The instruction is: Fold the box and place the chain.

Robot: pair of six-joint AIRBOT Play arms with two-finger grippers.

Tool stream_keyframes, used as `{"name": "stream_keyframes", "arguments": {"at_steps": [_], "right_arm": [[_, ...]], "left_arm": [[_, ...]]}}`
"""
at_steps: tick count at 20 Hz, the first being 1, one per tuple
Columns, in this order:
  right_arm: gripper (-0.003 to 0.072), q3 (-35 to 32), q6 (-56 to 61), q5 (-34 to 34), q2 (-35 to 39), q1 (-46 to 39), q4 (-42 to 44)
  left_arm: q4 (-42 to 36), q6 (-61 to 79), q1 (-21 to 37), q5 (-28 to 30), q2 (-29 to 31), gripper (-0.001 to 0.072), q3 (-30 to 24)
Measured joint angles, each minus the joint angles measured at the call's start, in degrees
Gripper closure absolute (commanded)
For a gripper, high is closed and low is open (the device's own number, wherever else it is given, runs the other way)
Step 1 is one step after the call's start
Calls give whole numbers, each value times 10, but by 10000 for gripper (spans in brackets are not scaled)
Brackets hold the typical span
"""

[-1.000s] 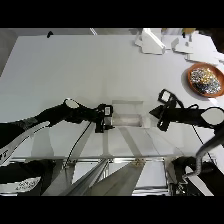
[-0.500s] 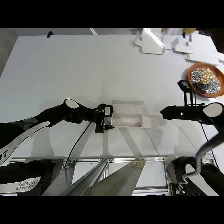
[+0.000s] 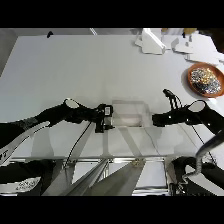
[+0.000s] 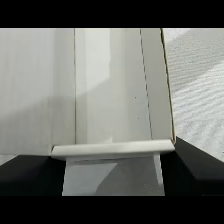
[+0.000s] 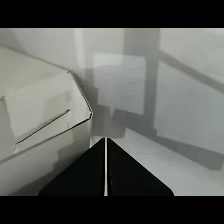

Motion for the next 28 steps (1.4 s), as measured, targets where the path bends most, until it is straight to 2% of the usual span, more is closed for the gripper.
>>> {"name": "stream_keyframes", "arguments": {"at_steps": [2, 5, 6, 12, 16, 22, 25, 28], "right_arm": [[595, 0, -16, 14, 0, 2, 24], [552, 0, -28, 26, 23, 3, 44], [511, 0, -30, 28, 33, 3, 48], [491, 0, -26, 41, 76, 9, 71], [272, 0, -21, 40, 83, 31, 79], [276, 5, 53, -22, 85, 94, 55], [365, 24, 132, -45, 83, 136, 2], [370, 48, 227, -56, 70, 181, -66]], "left_arm": [[0, 0, 0, 0, 0, 456, 0], [0, 0, 0, 0, 0, 456, 0], [0, 0, 0, 0, 0, 456, 0], [0, 0, 0, 0, 0, 456, 0], [0, 0, 0, 0, 0, 456, 0], [0, 0, 0, 0, 0, 456, 0], [0, 0, 0, 0, 0, 456, 0], [0, 0, 0, 0, 0, 456, 0]]}}
